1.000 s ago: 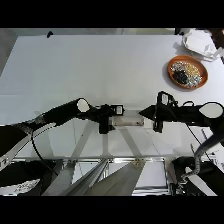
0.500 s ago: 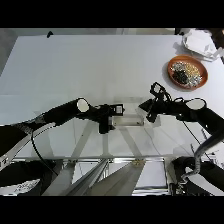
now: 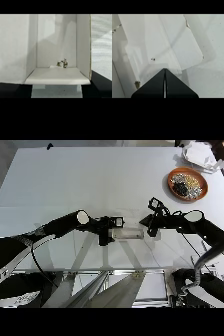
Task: Fold the box and place the chain.
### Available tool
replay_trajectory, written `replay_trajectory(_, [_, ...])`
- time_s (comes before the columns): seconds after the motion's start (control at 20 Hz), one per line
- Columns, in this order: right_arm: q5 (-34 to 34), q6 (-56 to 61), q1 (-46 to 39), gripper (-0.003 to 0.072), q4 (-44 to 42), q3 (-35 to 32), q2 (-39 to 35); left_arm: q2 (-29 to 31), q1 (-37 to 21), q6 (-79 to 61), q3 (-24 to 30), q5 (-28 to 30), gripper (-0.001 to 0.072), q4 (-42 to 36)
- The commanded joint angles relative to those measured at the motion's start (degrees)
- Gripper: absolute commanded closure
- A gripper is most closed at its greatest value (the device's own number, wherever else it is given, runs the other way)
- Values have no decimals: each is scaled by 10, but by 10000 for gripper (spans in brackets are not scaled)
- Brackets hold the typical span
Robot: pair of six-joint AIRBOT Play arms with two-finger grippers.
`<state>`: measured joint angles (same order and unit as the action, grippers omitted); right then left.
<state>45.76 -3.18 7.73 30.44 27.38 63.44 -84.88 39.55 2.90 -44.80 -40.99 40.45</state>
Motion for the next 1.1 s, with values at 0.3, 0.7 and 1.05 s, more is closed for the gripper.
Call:
replay_trajectory(0.3, [30,-18,0,673,-5,32,-86,0,0,1,-1,0,439,-1])
replay_trajectory(0.7, [148,24,0,668,355,32,-131,0,0,1,-1,0,439,-1])
replay_trajectory(1.05, [150,-96,1,426,250,30,-72,0,1,1,-1,0,439,-1])
